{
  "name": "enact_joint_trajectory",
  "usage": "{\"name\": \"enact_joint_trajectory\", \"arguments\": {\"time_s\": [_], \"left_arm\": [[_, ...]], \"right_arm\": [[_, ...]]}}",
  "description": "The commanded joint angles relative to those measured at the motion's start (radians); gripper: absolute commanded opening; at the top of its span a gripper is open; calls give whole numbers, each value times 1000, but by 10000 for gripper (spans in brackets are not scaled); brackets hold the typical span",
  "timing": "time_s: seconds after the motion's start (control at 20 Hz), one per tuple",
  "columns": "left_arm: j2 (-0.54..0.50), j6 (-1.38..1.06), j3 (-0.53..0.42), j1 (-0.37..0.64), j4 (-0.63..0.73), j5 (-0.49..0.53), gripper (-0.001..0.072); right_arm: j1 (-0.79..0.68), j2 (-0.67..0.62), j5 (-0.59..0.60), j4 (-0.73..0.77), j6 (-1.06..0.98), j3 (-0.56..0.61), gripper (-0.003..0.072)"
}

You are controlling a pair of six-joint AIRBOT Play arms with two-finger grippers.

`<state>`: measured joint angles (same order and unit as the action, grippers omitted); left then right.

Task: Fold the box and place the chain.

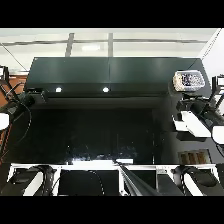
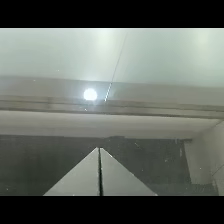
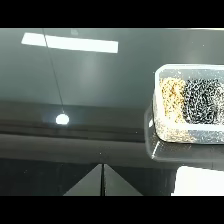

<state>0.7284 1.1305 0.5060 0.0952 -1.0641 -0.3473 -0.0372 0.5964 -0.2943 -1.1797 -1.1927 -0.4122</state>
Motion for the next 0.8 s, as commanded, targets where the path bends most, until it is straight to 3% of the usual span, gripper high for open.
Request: {"name": "enact_joint_trajectory", "arguments": {"time_s": [0.0,0.75], "left_arm": [[0,0,0,1,0,0,29],[0,0,0,1,0,2,29]], "right_arm": [[0,0,0,0,0,0,15],[1,0,40,14,-1,0,15]]}}
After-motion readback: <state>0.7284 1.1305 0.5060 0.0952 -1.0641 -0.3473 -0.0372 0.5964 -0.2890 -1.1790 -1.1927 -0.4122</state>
